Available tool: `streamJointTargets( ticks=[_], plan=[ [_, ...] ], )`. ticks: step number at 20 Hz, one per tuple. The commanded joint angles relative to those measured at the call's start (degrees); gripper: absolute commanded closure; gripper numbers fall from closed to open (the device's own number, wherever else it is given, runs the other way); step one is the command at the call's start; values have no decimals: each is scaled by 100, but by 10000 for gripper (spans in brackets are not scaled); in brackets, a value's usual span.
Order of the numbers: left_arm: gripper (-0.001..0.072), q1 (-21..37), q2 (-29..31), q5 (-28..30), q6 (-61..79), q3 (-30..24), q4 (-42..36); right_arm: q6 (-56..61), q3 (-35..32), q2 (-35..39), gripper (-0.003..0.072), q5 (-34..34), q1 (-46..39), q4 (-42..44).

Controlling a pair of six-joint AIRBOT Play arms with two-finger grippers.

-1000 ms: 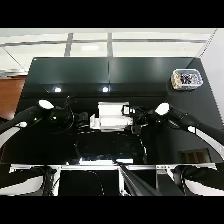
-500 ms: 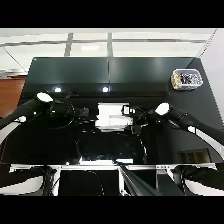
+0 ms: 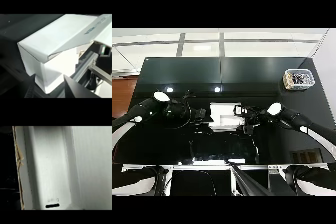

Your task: Fold the box and place the chain.

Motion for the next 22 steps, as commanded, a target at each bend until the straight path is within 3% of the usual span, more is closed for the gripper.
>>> streamJointTargets(
  ticks=[1,4,6,10,15,22],
  plan=[
    [299,-249,-4,157,-579,271,520,2,-4,-2,203,2,2,2],
    [308,-629,-4,326,-1513,590,1344,2,-4,-2,203,2,2,0],
    [359,-905,-4,522,-1934,737,1716,2,-4,-2,204,0,2,2],
    [360,-1303,-4,610,-3047,975,2761,2,-4,-2,204,0,2,0],
    [360,-1563,-7,710,-4048,1010,3427,2,-4,-2,204,-2,2,2],
    [360,-2540,-184,546,-5971,1582,5115,4,-4,-2,203,-2,2,2]
  ],
)
